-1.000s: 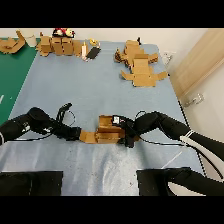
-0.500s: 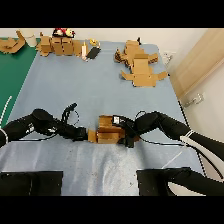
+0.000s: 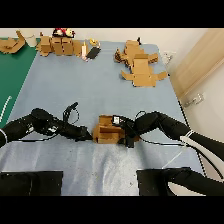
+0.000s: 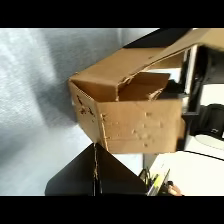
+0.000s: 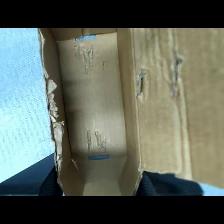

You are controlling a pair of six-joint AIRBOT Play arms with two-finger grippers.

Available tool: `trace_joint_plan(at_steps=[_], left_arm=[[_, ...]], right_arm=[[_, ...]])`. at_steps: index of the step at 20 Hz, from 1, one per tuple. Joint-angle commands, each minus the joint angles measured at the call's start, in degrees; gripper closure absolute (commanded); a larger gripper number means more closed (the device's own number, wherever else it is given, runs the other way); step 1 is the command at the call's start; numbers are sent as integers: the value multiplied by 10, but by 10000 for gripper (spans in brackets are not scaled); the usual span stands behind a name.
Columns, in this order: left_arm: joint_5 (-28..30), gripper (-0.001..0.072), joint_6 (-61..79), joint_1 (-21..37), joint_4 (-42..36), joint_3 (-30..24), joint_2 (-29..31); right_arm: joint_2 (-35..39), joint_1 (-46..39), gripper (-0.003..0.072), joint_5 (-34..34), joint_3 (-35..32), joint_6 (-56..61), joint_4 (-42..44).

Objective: Fold the box.

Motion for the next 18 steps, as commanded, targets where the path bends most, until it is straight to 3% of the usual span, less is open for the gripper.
trace_joint_plan(at_steps=[1, 2, 3, 4, 10, 15, 18], left_arm=[[-7, 698, 6, 0, -9, 0, 0], [-7, 695, 5, 0, -9, 0, 0], [-7, 525, 5, 1, -9, 0, 0], [-7, 286, 3, 1, -9, 0, 0], [0, 298, -3, 1, -14, 0, 0], [76, 269, 3, 0, -69, 0, 0], [58, 268, 3, 0, -71, 0, 0]], right_arm=[[0, 0, 177, 1, 0, 0, 0], [0, 0, 177, 0, 0, 0, 0], [0, 0, 176, 0, 0, 0, 0], [0, 0, 177, -1, 0, 0, 0], [0, 0, 177, -1, 0, 0, 0], [0, 0, 177, -1, 0, 0, 0], [0, 0, 177, -1, 0, 0, 0]])
